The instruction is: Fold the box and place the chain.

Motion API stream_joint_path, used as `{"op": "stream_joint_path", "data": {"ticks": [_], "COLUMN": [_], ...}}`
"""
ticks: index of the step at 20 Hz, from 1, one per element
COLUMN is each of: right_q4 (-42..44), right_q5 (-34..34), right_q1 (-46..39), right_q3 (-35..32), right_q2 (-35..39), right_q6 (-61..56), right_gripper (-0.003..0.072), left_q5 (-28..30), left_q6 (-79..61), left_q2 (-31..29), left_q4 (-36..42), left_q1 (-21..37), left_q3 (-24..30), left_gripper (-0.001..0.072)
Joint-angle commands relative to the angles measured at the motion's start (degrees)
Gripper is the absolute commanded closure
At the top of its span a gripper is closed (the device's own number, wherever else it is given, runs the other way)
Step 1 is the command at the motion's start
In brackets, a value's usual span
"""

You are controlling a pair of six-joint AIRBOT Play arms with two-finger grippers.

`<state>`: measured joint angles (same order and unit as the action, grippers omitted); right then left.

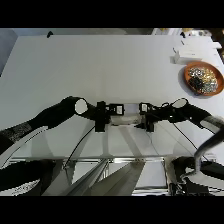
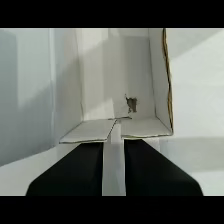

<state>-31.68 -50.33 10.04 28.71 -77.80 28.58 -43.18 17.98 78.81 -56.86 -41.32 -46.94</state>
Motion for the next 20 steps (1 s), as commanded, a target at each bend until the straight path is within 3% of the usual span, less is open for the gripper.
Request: {"op": "stream_joint_path", "data": {"ticks": [1, 4, 6, 7, 10, 11, 13, 14, 15, 17, 19, 20], "right_q4": [0.0, 0.0, 0.0, 0.0, 0.0, 0.0, 0.0, 0.0, 0.0, 0.0, 0.0, 0.0], "right_q5": [0.0, 0.0, 0.0, 0.0, 0.0, 0.0, 0.0, 0.0, 0.0, 0.0, 0.0, 0.0], "right_q1": [0.0, 0.0, 0.0, 0.0, 0.0, 0.0, 0.0, 0.0, 0.0, 0.0, 0.0, 0.0], "right_q3": [0.0, 0.0, 0.0, 0.0, 0.0, 0.0, 0.0, 0.0, 0.0, 0.0, 0.0, 0.0], "right_q2": [0.0, 0.0, 0.0, 0.0, 0.0, 0.0, 0.0, 0.0, 0.0, 0.0, 0.0, 0.0], "right_q6": [0.0, 0.0, 0.0, 0.0, 0.0, 0.0, 0.0, 0.0, 0.0, 0.0, 0.0, 0.0], "right_gripper": [0.0307, 0.0307, 0.0307, 0.0307, 0.0307, 0.0307, 0.0307, 0.0307, 0.0307, 0.0307, 0.0307, 0.0307], "left_q5": [2.5, 2.8, 3.6, 4.1, 4.8, 4.8, 4.4, 3.8, 3.2, 0.7, -3.0, -5.0], "left_q6": [-0.2, -0.2, -0.2, -0.2, -0.2, -0.1, 0.0, 0.0, 0.1, 0.5, 2.0, 3.5], "left_q2": [0.4, 1.8, 2.5, 2.6, 2.5, 2.5, 2.5, 2.5, 2.4, 1.8, -0.3, -2.0], "left_q4": [2.0, 4.6, 6.2, 6.9, 8.4, 8.5, 8.5, 8.5, 8.5, 8.4, 7.9, 7.0], "left_q1": [-0.7, -1.8, -2.6, -3.0, -3.4, -3.4, -3.4, -3.4, -3.4, -3.3, -2.7, -2.1], "left_q3": [0.0, 0.0, 0.0, 0.0, 0.0, 0.0, 0.0, 0.0, 0.0, 0.0, 0.0, 0.0], "left_gripper": [0.0578, 0.0574, 0.0513, 0.0436, 0.0415, 0.0374, 0.0209, 0.018, 0.0189, 0.0326, 0.0594, 0.0679]}}
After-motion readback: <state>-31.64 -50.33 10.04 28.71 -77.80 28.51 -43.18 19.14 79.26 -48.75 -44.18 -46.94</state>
